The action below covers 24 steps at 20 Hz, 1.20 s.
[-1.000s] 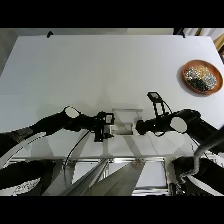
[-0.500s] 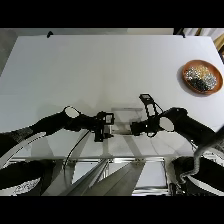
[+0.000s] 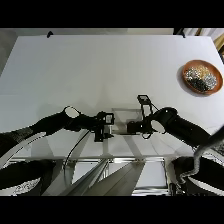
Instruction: Fold the box and place the chain.
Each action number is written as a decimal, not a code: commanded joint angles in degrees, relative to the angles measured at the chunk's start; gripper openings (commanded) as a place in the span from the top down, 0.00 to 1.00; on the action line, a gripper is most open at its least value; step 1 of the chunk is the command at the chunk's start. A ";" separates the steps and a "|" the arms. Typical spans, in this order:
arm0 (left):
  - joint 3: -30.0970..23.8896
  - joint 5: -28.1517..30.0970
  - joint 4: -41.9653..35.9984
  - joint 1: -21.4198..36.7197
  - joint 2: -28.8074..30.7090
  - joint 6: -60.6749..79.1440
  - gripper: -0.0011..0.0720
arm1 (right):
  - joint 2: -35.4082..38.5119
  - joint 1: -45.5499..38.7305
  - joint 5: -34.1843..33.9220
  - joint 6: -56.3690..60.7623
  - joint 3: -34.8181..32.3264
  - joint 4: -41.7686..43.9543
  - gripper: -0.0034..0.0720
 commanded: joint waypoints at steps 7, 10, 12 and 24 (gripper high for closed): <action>-0.02 0.00 0.02 0.02 0.04 0.02 0.94 | -3.21 0.42 2.19 2.38 0.63 -1.62 0.54; -0.02 0.00 0.02 0.02 0.04 0.02 0.94 | -3.21 0.42 2.45 1.86 0.63 -1.62 0.74; -0.02 0.00 0.02 0.02 0.04 0.02 0.94 | -3.21 0.42 3.21 0.68 0.63 -1.84 0.86; -0.02 0.00 0.02 0.02 0.04 0.02 0.94 | -3.23 1.38 6.62 0.17 3.52 -8.83 0.53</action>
